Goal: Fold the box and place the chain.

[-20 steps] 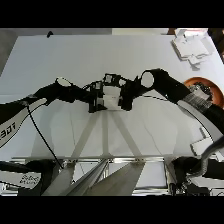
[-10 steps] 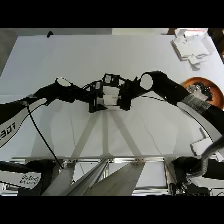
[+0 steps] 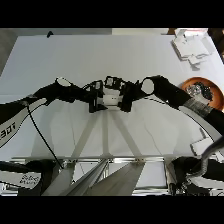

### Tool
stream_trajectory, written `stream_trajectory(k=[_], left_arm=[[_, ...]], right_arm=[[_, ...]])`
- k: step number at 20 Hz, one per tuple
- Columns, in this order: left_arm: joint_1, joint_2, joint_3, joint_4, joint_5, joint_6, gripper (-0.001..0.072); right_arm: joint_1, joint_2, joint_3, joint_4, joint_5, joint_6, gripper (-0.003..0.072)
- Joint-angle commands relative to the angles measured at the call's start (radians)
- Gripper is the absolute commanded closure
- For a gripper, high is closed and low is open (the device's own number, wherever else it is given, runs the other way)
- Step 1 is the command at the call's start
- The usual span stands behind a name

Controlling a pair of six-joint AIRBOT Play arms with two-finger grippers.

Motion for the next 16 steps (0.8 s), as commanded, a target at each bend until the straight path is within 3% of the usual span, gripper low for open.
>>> stream_trajectory(k=[1, 4, 5, 6, 7, 8, 9, 13, 16], left_arm=[[0.000, 0.000, 0.000, 0.003, 0.008, -0.003, 0.0452], [0.000, 0.000, 0.000, 0.003, 0.007, -0.003, 0.0452], [0.000, 0.000, 0.000, 0.003, 0.007, -0.003, 0.0452], [0.000, 0.000, 0.000, 0.003, 0.008, -0.003, 0.0452], [0.000, 0.000, 0.000, 0.003, 0.007, -0.003, 0.0452], [0.000, 0.000, 0.000, 0.003, 0.007, -0.003, 0.0452], [0.000, 0.000, 0.000, 0.003, 0.008, -0.003, 0.0452], [0.000, 0.000, 0.000, 0.003, 0.008, -0.003, 0.0452], [0.000, 0.000, 0.000, 0.003, 0.008, -0.006, 0.0452]], right_arm=[[0.000, 0.050, 0.000, 0.018, -0.012, -0.002, 0.0088], [-0.003, 0.107, 0.000, 0.023, -0.002, 0.071, 0.0090], [-0.004, 0.115, 0.000, 0.037, -0.003, 0.108, 0.0107], [-0.012, 0.116, 0.000, 0.075, -0.003, 0.145, 0.0174], [-0.025, 0.112, 0.000, 0.137, -0.003, 0.180, 0.0318], [-0.040, 0.105, 0.000, 0.211, -0.004, 0.186, 0.0540], [-0.057, 0.092, 0.000, 0.303, -0.007, 0.185, 0.0673], [-0.121, -0.016, 0.000, 0.646, 0.033, 0.185, 0.0679], [-0.123, -0.101, 0.000, 0.698, 0.095, 0.181, 0.0679]])
